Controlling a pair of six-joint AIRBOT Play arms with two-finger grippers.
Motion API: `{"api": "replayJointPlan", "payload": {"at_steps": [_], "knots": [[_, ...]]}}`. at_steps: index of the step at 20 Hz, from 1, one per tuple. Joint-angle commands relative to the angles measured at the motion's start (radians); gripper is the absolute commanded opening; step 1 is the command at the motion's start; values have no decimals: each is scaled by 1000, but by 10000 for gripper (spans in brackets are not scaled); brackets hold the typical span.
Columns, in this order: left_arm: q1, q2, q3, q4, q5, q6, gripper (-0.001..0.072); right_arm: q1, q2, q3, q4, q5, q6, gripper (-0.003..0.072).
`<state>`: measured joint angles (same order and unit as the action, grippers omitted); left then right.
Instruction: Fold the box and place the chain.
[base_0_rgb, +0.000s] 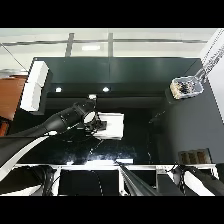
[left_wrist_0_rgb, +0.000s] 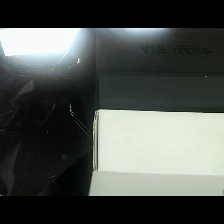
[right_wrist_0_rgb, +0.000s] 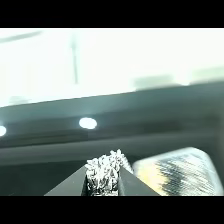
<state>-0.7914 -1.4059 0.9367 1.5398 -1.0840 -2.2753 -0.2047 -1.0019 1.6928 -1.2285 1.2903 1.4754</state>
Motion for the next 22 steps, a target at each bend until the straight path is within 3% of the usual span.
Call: {"api": "replayJointPlan", "payload": {"at_steps": [1, 3, 14, 18, 22], "knots": [[0, -1, 0, -3, -7, 1, 31, 83, 92, 0, 121, 120, -78, 18], [0, -1, 0, -3, -8, 2, 31, 158, 110, 0, 122, 174, -77, 18], [0, -1, 0, -3, -10, 2, 31, 516, 115, -19, 185, 210, -3, 18], [0, -1, 0, -3, -8, 1, 31, 646, 115, -136, 182, 185, 20, 18], [0, -1, 0, -3, -9, 1, 31, 742, 112, -296, 198, 80, 34, 18]]}}
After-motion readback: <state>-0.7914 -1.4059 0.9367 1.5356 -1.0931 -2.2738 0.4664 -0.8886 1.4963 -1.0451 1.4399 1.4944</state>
